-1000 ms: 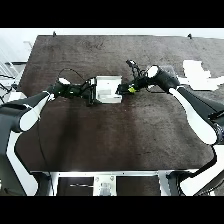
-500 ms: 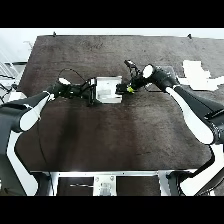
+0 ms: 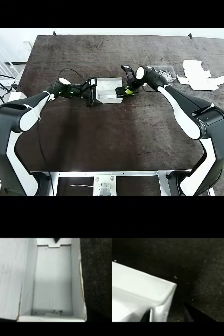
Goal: Fold the box and place the chain.
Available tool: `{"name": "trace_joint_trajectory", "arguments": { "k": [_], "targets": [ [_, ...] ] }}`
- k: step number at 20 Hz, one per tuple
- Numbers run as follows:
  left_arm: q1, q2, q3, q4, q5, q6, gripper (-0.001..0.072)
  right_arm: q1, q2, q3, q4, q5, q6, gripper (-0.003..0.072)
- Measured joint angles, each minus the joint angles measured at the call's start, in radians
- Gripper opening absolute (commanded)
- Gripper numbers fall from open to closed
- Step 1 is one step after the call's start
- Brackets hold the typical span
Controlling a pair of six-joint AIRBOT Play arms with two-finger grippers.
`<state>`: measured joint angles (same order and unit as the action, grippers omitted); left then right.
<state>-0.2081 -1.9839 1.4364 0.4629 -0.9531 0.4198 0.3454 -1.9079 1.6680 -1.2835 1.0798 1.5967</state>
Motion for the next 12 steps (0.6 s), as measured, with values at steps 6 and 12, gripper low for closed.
{"name": "trace_joint_trajectory", "arguments": {
  "k": [6, 12],
  "targets": [
    [0.000, 0.000, 0.000, 0.000, 0.001, 0.000, 0.0419, 0.040, -0.006, 0.095, -0.106, 0.056, 0.064, 0.0440],
    [0.000, 0.000, 0.000, 0.000, 0.001, -0.001, 0.0419, 0.061, -0.018, 0.137, -0.206, 0.119, 0.117, 0.0400]
  ]
}}
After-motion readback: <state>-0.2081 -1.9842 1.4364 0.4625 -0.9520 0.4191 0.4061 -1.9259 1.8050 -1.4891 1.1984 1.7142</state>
